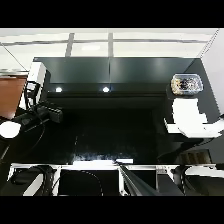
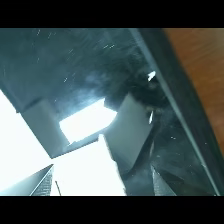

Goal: Fold the box and place the chain.

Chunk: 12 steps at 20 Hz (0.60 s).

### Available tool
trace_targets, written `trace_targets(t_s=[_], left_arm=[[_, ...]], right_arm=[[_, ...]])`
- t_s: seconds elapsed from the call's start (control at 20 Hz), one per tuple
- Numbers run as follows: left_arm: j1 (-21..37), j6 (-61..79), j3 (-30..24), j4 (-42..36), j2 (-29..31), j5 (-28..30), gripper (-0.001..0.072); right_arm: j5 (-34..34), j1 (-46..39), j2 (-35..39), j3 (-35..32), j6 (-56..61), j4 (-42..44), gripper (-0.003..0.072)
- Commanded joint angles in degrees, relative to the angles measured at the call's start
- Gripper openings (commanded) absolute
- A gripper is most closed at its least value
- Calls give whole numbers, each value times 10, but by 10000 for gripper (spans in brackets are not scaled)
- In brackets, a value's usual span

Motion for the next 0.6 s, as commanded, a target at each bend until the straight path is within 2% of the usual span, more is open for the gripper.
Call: trace_targets(t_s=[0.0, 0.05, 0.15, 0.2, 0.25, 0.3, 0.35, 0.55], left_arm=[[-30, 3, 1, -2, -16, -4, 690], [-38, 3, 1, -2, -19, -2, 690], [-45, 3, 1, -2, -21, 9, 690], [-44, 3, 1, -2, -21, 12, 690], [-44, 3, 1, -2, -21, 17, 690], [-44, 3, 1, -2, -21, 19, 690], [-44, 3, 1, -2, -21, 19, 690], [-44, 3, 1, -2, -21, 21, 690]], right_arm=[[56, 29, -44, 29, -44, -14, 630], [58, 37, -46, 30, -41, -28, 494], [66, 49, -46, 30, -27, -61, 490], [69, 51, -46, 30, -16, -71, 389], [70, 50, -46, 30, -15, -73, 189], [73, 50, -43, 30, -17, -71, 38], [79, 50, -38, 30, -23, -65, 7], [75, 52, 27, -2, -64, 49, 7]])
